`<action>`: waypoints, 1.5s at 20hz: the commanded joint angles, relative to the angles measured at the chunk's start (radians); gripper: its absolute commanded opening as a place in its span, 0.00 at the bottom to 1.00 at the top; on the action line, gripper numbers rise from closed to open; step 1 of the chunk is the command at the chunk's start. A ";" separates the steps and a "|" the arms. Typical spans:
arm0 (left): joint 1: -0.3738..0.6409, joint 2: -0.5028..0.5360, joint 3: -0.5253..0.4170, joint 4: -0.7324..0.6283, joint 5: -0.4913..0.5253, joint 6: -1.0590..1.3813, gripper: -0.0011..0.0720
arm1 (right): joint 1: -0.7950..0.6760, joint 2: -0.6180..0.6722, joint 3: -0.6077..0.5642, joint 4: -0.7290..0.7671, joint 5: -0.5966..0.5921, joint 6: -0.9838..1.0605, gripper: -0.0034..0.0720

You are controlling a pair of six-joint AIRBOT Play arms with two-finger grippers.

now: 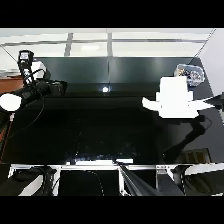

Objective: Fold the box and place the chain.

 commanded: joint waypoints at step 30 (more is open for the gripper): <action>-0.076 -0.782 0.356 -0.563 -1.054 0.307 0.97 | 1.044 0.725 -0.929 0.315 -0.874 -0.112 0.06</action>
